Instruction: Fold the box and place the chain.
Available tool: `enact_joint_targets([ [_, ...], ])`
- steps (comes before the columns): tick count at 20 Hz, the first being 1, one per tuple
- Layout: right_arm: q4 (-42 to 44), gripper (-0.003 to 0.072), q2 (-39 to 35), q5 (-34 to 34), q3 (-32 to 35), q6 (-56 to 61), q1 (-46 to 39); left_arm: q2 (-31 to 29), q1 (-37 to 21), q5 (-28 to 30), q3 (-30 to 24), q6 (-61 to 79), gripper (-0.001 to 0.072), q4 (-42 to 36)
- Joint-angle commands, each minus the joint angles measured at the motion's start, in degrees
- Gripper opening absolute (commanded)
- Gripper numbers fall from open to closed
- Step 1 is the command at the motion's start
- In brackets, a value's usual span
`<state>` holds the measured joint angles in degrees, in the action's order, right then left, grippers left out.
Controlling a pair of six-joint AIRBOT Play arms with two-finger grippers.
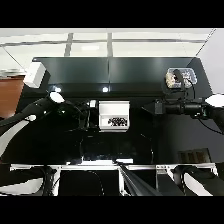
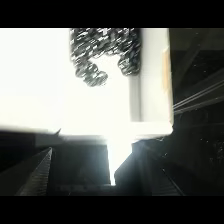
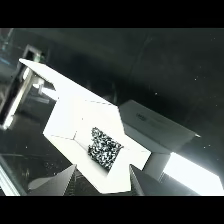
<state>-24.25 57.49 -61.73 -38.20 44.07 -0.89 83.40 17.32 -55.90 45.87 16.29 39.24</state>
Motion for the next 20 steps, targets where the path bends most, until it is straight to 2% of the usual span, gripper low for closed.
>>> enact_joint_targets([
  [1,-0.1,0.0376,0.0,0.7,0.0,0.1,0.0,0.9,1.4,0.2,0.5,0.9,0.0720,0.1],
  [15,-0.4,0.0376,0.0,1.6,0.0,0.0,0.1,0.9,3.8,0.7,0.5,-1.3,0.0716,-2.1],
  [18,-1.5,0.0376,0.0,4.0,0.3,0.1,0.1,0.9,4.7,1.7,0.5,-1.6,0.0711,-2.0],
  [19,-1.4,0.0376,0.0,5.5,0.7,0.1,0.2,0.9,4.8,1.8,0.5,-1.6,0.0638,-2.0],
  [20,-1.4,0.0376,0.0,6.6,0.9,0.1,0.7,0.9,4.8,1.7,0.5,-1.5,0.0481,-2.1],
])
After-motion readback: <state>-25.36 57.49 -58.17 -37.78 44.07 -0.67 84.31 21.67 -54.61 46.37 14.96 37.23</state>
